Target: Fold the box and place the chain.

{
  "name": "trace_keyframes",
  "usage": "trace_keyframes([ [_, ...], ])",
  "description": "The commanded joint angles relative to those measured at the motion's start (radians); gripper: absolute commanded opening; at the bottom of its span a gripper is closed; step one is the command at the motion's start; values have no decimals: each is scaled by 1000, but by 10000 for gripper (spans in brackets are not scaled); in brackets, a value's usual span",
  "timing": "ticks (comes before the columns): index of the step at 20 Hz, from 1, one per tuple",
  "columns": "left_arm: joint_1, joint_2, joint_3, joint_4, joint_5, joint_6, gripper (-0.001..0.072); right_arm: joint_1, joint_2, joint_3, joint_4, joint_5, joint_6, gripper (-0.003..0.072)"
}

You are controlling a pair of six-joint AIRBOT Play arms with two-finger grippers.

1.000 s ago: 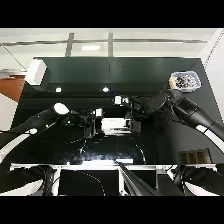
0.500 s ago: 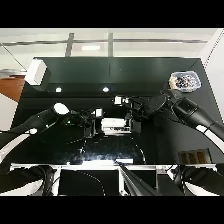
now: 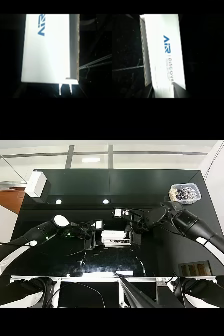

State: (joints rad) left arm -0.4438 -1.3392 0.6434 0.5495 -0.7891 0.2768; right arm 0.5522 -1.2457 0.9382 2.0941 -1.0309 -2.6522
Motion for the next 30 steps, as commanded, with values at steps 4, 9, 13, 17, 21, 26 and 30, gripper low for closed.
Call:
trace_keyframes([
  [4, 0, -1, 0, 0, 0, -1, 478, 0, 0, -1, -1, 8, 1, 270],
  [9, 0, -1, 0, 0, 0, -1, 478, 0, 0, -1, -1, 25, 0, 369],
  [13, 0, -1, 0, 0, 0, -1, 478, 0, 0, -1, -1, 31, 0, 362],
  [17, 0, -1, 0, 0, 0, -1, 478, 1, 0, -3, -2, 24, 1, 299],
  [21, 0, -1, 0, 0, 0, -1, 478, 1, 0, -3, -2, 20, 1, 308],
  [26, 0, -1, 0, 0, 0, -1, 478, 1, 0, -21, -1, 20, 1, 308],
  [30, 0, -1, 0, 0, 0, -1, 478, 23, 0, -29, -2, 37, 1, 308],
])
